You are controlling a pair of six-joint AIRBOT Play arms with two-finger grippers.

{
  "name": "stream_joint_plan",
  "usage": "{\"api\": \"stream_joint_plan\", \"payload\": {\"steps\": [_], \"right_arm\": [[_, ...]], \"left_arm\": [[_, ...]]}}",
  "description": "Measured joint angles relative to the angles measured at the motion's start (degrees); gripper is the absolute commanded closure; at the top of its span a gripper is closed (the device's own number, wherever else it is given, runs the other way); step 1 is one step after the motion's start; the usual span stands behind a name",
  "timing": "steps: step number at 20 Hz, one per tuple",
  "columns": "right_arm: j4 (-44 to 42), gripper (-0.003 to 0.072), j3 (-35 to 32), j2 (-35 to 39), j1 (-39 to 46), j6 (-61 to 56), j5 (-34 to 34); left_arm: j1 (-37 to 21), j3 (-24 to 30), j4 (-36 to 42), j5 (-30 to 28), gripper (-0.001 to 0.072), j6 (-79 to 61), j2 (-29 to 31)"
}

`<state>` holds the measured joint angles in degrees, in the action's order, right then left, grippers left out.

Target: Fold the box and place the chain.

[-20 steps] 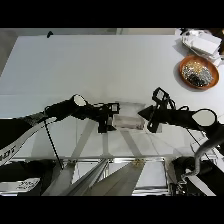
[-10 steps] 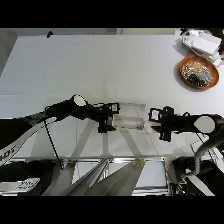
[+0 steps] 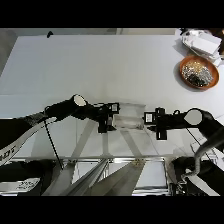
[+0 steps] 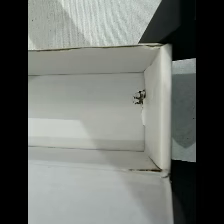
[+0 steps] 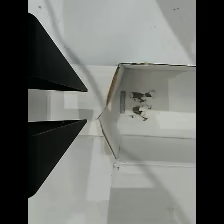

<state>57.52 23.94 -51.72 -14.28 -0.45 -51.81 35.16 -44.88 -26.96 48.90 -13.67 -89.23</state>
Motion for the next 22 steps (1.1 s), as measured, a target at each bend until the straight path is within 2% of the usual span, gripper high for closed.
{"api": "stream_joint_plan", "payload": {"steps": [10, 18, 20, 22], "right_arm": [[-5.27, 0.0537, 0.00, -3.19, -2.73, 2.27, 3.54], [-8.37, 0.0541, -0.02, -5.31, -6.12, 2.25, 9.05], [-9.29, 0.0624, -0.02, -5.42, -6.32, 2.25, 9.84], [-10.19, 0.0634, -0.02, -5.55, -6.45, 2.25, 10.19]], "left_arm": [[0.00, 0.00, 0.02, 0.00, 0.0573, 0.00, 0.00], [0.00, 0.00, 0.02, 0.00, 0.0573, -0.02, 0.00], [0.00, 0.00, 0.02, 0.00, 0.0573, 0.04, 0.00], [0.00, 0.00, 0.07, -0.02, 0.0573, 0.07, 0.00]]}}
